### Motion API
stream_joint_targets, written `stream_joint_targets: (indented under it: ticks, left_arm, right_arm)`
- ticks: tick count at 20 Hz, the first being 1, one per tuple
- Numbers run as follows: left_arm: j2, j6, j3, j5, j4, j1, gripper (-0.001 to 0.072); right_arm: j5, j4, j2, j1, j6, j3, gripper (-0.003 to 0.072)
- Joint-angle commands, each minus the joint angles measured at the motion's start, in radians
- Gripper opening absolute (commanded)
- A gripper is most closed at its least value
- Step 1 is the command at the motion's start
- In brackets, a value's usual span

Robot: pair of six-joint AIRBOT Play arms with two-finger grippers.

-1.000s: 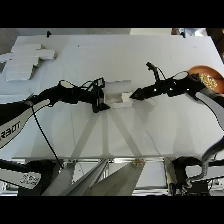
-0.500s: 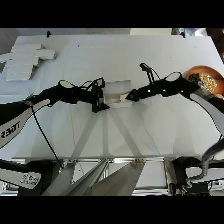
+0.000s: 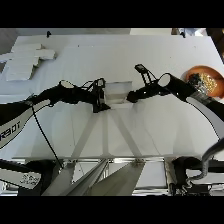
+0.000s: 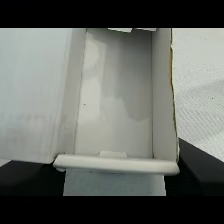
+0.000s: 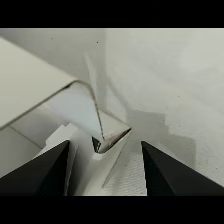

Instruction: Fold the box and place the chain.

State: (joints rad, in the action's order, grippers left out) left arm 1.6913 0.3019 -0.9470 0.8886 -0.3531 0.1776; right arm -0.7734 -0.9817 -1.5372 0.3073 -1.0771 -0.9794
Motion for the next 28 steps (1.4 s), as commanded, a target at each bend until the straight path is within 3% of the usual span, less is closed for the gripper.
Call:
stream_joint_targets:
  ticks: [1, 9, 12, 14, 16, 23, 28]
  left_arm:
    - [-0.001, 0.000, -0.001, -0.002, -0.001, -0.001, 0.0479]
    - [-0.001, 0.000, -0.001, -0.002, 0.000, -0.001, 0.0479]
    - [-0.001, 0.000, -0.001, -0.002, 0.000, -0.001, 0.0479]
    - [-0.001, 0.000, -0.001, -0.002, 0.000, -0.001, 0.0479]
    - [-0.001, 0.000, -0.001, -0.002, 0.000, -0.001, 0.0479]
    - [-0.001, 0.000, -0.001, -0.002, 0.000, -0.001, 0.0479]
    - [-0.001, 0.000, -0.001, -0.002, 0.000, -0.001, 0.0479]
  right_arm:
    - [0.007, -0.155, 0.004, 0.042, -0.163, -0.010, 0.0472]
    - [-0.048, -0.541, 0.003, 0.169, -0.683, -0.101, 0.0454]
    - [-0.050, -0.616, -0.001, 0.233, -0.802, -0.103, 0.0452]
    - [-0.051, -0.663, -0.008, 0.275, -0.883, -0.104, 0.0393]
    - [-0.058, -0.671, -0.019, 0.292, -0.940, -0.121, 0.0393]
    - [-0.121, -0.671, -0.047, 0.294, -1.078, -0.171, 0.0018]
    - [-0.124, -0.671, -0.046, 0.294, -1.099, -0.172, 0.0041]
